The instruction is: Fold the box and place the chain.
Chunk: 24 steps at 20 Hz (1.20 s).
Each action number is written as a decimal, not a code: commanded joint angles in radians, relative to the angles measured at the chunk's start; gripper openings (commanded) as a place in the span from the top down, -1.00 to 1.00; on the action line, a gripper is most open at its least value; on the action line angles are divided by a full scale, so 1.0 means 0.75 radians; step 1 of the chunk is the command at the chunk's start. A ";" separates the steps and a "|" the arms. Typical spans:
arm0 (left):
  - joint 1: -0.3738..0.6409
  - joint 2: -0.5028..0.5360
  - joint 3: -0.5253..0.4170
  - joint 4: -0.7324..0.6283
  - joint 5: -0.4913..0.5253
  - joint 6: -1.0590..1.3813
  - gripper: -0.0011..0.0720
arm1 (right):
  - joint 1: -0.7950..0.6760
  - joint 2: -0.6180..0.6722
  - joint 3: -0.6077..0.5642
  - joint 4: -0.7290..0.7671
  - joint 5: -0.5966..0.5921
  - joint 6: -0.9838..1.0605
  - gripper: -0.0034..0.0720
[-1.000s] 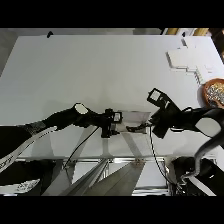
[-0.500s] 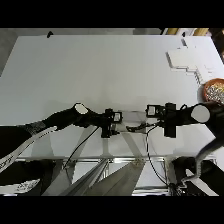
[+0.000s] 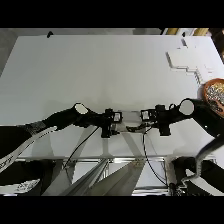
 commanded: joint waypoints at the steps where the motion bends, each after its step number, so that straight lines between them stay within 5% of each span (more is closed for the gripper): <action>1: 0.001 0.000 0.001 0.001 0.000 0.001 0.28 | -0.001 -0.047 -0.012 0.023 -0.040 -0.031 0.44; 3: 0.001 0.000 0.001 0.001 0.001 0.001 0.28 | -0.001 -0.051 -0.026 0.019 -0.045 -0.031 0.51; 4: 0.001 0.000 0.001 0.001 0.000 0.001 0.28 | -0.001 -0.047 -0.026 0.001 -0.045 -0.030 0.80; 5: 0.001 0.000 0.001 0.001 0.000 0.001 0.28 | -0.001 -0.036 -0.026 -0.037 -0.045 -0.012 0.86; 11: 0.001 0.000 0.001 0.001 0.001 0.001 0.28 | -0.001 0.190 -0.026 -0.277 -0.028 0.350 0.86; 17: 0.001 0.000 0.001 0.000 0.001 0.001 0.28 | 0.001 0.516 -0.026 0.294 -0.010 0.354 0.86; 24: 0.001 0.000 0.001 0.000 0.000 0.001 0.28 | 0.278 0.593 -0.026 0.527 -0.023 0.363 0.86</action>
